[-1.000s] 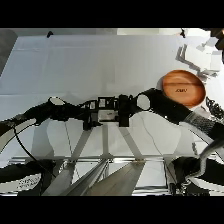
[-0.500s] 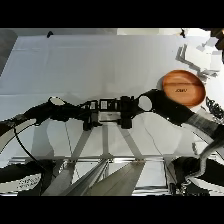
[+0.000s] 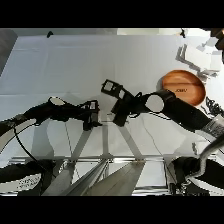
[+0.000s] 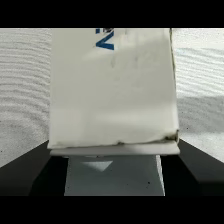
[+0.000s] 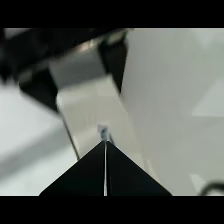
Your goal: Fold the box and place the chain.
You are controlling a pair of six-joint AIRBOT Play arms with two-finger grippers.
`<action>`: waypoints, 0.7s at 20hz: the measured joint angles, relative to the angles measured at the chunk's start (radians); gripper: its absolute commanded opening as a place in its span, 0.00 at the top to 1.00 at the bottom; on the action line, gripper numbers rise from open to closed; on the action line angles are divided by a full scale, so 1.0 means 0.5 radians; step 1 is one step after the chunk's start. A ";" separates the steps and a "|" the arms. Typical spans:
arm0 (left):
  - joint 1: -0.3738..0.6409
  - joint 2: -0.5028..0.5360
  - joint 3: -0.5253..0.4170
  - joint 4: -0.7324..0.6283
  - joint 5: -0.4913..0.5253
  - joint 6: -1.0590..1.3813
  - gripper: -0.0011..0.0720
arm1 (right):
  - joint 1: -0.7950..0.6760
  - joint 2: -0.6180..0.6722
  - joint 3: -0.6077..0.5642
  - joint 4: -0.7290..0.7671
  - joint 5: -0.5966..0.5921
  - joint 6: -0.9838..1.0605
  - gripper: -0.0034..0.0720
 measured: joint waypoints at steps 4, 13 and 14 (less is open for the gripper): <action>0.000 0.000 0.001 -0.001 0.000 -0.001 0.56 | -0.019 0.008 -0.130 0.208 -0.210 0.179 0.95; 0.000 0.000 0.000 -0.001 0.002 -0.003 0.56 | -0.030 -0.064 -0.464 0.504 -0.412 0.360 0.95; 0.000 0.000 0.000 -0.001 0.002 -0.002 0.56 | -0.030 -0.085 -0.476 0.512 -0.418 0.364 0.95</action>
